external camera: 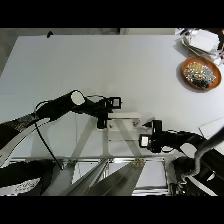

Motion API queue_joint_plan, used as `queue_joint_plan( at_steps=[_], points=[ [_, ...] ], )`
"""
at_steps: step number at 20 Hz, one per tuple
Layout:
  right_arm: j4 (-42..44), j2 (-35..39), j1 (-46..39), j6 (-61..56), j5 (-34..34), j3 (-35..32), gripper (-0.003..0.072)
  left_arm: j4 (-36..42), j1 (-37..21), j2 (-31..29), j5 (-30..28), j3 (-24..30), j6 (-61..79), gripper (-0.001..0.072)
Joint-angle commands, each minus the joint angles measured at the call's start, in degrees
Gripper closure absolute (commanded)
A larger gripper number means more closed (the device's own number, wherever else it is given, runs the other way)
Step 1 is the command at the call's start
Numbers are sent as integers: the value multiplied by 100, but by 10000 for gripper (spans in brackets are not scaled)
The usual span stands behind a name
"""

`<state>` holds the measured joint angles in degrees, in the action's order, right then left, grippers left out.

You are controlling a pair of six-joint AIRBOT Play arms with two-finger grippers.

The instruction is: Fold the box and place the chain.

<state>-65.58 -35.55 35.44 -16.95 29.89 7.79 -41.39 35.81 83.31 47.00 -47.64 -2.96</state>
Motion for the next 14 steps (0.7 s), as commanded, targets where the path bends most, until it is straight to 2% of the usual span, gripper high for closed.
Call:
queue_joint_plan(
  at_steps=[1,6,14],
  points=[
    [170,11,389,24,-748,-81,-3,0,0,-4,-2,0,0,699],
    [614,11,389,-238,-691,-81,-2,0,-2,-4,-4,0,0,699],
    [557,11,382,-269,-662,-79,-2,0,0,-4,-2,0,0,699]
  ],
)
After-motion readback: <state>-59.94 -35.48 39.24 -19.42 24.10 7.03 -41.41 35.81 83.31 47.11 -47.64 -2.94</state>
